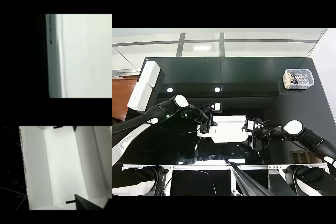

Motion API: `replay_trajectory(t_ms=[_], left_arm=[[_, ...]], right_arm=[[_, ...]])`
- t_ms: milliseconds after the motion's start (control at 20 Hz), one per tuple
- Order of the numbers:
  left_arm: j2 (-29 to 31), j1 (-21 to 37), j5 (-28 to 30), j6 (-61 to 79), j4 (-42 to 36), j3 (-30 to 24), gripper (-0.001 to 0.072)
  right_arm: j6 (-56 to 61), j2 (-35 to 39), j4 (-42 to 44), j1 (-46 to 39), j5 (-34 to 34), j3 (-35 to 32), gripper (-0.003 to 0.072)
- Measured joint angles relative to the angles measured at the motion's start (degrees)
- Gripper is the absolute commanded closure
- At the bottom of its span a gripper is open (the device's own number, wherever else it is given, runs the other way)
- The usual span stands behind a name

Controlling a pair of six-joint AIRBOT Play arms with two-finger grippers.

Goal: Fold the box and place the chain.

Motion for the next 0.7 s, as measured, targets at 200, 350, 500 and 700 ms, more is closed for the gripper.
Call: replay_trajectory(t_ms=[200, 350, 500, 700], left_arm=[[0.0, 0.0, 0.0, 0.0, 0.1, 0.0, 0.0683], [0.0, 0.0, 0.0, 0.1, 0.1, 0.0, 0.0683], [0.0, 0.0, 0.0, 0.1, 0.1, 0.0, 0.0683], [0.0, 0.0, 0.0, 0.1, 0.0, 0.0, 0.0683]], right_arm=[[-0.3, 0.0, -1.8, -0.5, -2.0, 1.7, -0.0028], [-0.3, 0.0, -2.5, -1.7, -3.1, 2.2, -0.0028], [-0.5, 0.0, -2.5, -2.6, -3.8, 2.5, -0.0027], [-1.6, 0.0, -1.9, -3.6, -5.1, 3.1, -0.0023]])
